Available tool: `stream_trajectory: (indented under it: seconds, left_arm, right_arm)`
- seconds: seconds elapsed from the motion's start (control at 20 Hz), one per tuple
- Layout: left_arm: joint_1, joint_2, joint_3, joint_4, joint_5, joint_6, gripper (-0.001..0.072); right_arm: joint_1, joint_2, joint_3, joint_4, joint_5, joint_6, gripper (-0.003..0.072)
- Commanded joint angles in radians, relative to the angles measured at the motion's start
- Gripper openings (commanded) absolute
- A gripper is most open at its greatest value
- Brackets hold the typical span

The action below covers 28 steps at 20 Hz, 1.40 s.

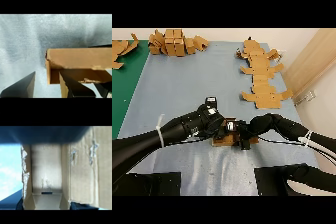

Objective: Fold the box.

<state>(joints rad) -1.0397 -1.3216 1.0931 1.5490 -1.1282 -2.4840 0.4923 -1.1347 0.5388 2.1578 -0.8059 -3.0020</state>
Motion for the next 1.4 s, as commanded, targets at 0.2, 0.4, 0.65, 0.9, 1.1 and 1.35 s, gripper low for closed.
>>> stream_trajectory:
  seconds: [0.2, 0.4, 0.65, 0.9, 1.1, 1.35]
  left_arm:
    - [0.006, 0.037, 0.001, 0.005, -0.051, 0.008, 0.0452]
    - [0.006, 0.037, 0.001, 0.005, -0.050, 0.008, 0.0451]
    - [0.006, 0.029, 0.001, 0.005, -0.001, 0.008, 0.0452]
    - [0.006, -0.030, 0.001, 0.004, 0.012, 0.008, 0.0452]
    - [0.006, -0.035, 0.001, 0.004, 0.071, 0.008, 0.0452]
    - [0.006, -0.058, 0.001, 0.004, 0.040, 0.024, 0.0452]
  right_arm:
    - [0.000, 0.000, 0.000, 0.000, 0.000, 0.000, 0.0534]
    - [0.000, 0.000, 0.000, 0.000, 0.000, 0.000, 0.0534]
    - [0.000, 0.000, 0.000, 0.001, 0.000, 0.000, 0.0533]
    - [0.000, 0.000, 0.000, 0.001, 0.000, 0.000, 0.0533]
    - [0.000, 0.000, 0.000, 0.001, 0.000, 0.000, 0.0533]
    - [0.000, 0.000, 0.000, 0.001, 0.000, 0.000, 0.0533]
